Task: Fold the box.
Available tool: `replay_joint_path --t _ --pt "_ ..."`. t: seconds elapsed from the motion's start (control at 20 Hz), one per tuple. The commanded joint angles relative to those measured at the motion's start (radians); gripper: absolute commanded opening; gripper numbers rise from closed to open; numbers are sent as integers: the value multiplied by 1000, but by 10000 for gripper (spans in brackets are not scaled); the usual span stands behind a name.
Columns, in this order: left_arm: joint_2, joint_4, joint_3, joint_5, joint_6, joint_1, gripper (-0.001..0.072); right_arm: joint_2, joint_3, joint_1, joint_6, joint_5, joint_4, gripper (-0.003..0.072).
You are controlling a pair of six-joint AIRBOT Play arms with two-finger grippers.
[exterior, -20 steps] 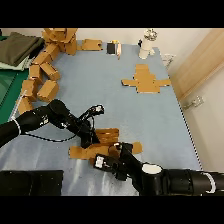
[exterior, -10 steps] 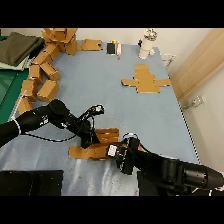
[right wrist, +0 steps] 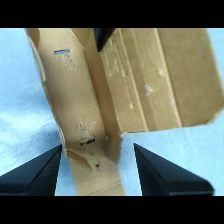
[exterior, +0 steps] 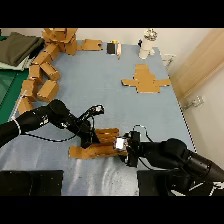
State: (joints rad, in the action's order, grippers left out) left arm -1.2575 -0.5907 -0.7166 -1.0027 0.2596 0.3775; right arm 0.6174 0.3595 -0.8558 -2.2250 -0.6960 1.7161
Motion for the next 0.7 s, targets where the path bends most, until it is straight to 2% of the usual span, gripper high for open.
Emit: replay_joint_path --t 0.0,0.15,0.3,0.45,0.65 --pt "0 0 0 0 0 -1 12 34 0 146 -337 3 248 716" --pt "0 0 0 0 0 -1 12 109 16 212 -502 -18 369 716" --pt "0 0 0 0 0 -1 12 196 65 249 -604 -69 424 716" --pt "0 0 0 0 0 -1 12 266 93 274 -655 -130 464 717" --pt "0 0 0 0 0 -1 12 303 93 274 -655 -134 457 715"
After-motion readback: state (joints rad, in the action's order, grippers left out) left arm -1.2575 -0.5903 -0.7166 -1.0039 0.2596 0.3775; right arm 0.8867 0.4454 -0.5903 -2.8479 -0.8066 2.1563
